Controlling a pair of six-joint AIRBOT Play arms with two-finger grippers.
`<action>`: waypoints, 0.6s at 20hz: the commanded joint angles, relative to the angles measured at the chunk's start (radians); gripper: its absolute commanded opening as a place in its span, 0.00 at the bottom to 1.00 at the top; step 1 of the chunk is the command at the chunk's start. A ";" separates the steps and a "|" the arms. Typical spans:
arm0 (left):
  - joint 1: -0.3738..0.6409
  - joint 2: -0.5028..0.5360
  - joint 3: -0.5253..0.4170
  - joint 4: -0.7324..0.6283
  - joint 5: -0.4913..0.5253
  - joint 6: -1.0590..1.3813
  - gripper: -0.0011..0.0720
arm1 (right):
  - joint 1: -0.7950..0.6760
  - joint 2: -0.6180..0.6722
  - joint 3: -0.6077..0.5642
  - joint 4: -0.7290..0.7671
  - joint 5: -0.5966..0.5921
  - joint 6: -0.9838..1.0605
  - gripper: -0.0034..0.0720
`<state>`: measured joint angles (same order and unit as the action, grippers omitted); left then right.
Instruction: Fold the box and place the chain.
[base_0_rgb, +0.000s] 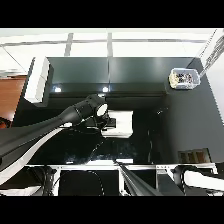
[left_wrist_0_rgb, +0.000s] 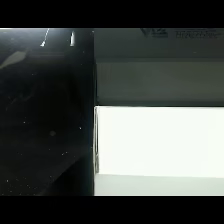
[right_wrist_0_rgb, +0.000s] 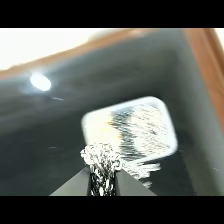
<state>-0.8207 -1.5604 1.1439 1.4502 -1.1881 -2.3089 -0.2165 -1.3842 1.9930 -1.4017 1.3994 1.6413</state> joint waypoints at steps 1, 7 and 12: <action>0.000 0.000 0.000 -0.001 0.001 0.001 0.05 | 0.033 0.168 -0.034 0.130 0.098 -0.048 0.06; 0.000 0.000 0.000 -0.001 0.002 0.001 0.05 | 0.244 0.389 -0.380 0.157 0.263 -0.068 0.06; 0.000 0.000 0.000 0.000 0.001 0.001 0.05 | 0.488 0.460 -0.748 0.383 0.108 -0.052 0.06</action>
<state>-0.8207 -1.5604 1.1439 1.4487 -1.1877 -2.3081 0.1425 -0.9649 1.4311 -1.1645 1.5925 1.5814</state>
